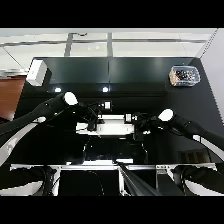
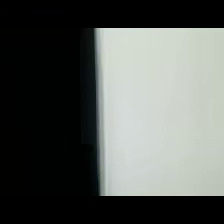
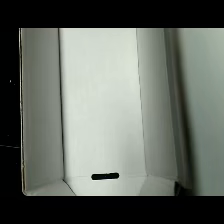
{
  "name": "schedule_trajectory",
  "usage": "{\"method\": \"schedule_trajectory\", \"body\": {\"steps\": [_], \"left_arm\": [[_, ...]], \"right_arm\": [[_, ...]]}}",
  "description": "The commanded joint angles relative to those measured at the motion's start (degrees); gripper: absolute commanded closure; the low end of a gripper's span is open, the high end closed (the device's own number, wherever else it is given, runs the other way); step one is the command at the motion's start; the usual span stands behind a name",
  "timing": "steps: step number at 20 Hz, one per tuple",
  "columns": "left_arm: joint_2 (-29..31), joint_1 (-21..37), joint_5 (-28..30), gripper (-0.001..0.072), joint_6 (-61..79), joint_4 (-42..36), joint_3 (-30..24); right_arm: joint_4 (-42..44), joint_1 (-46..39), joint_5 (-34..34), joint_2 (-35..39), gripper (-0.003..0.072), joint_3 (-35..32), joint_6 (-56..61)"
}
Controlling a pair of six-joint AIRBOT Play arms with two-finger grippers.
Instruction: Fold the box and place the chain.
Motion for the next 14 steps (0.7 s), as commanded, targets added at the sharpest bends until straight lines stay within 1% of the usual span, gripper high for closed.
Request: {"method": "schedule_trajectory", "body": {"steps": [1,13,14], "left_arm": [[0.00,-0.02,0.02,0.0685,0.00,-0.04,0.07],[0.00,-0.02,0.04,0.0685,0.00,-0.04,0.07],[0.00,-0.02,0.04,0.0685,0.00,-0.04,0.07]], "right_arm": [[-1.07,0.35,-0.48,-0.17,-0.0010,0.13,1.14],[-1.25,0.68,-1.90,-0.24,-0.0005,0.15,2.23],[-1.25,0.68,-1.90,-0.24,0.0093,0.15,2.23]]}}
